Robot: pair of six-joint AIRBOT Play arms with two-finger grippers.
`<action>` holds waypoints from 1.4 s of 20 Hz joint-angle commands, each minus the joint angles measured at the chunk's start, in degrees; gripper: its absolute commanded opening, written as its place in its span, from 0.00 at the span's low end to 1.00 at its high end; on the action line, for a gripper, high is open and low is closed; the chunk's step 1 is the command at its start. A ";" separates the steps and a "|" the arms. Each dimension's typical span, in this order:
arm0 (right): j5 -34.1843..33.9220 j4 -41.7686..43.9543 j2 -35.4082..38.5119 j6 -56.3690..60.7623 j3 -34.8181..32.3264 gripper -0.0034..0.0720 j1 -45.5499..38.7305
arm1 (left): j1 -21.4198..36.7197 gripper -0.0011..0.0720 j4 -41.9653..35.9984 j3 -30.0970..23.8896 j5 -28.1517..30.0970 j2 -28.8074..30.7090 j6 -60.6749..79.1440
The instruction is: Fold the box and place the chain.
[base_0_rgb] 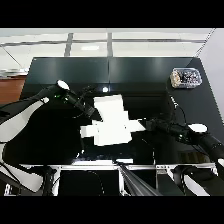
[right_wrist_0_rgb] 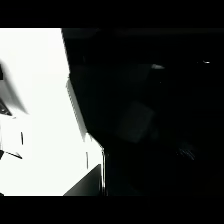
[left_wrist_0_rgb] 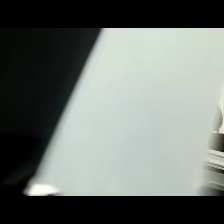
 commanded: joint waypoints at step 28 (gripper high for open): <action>13.99 -43.80 -0.04 -3.23 23.28 0.90 -4.28 | -12.41 0.05 1.29 -11.34 29.73 17.62 44.39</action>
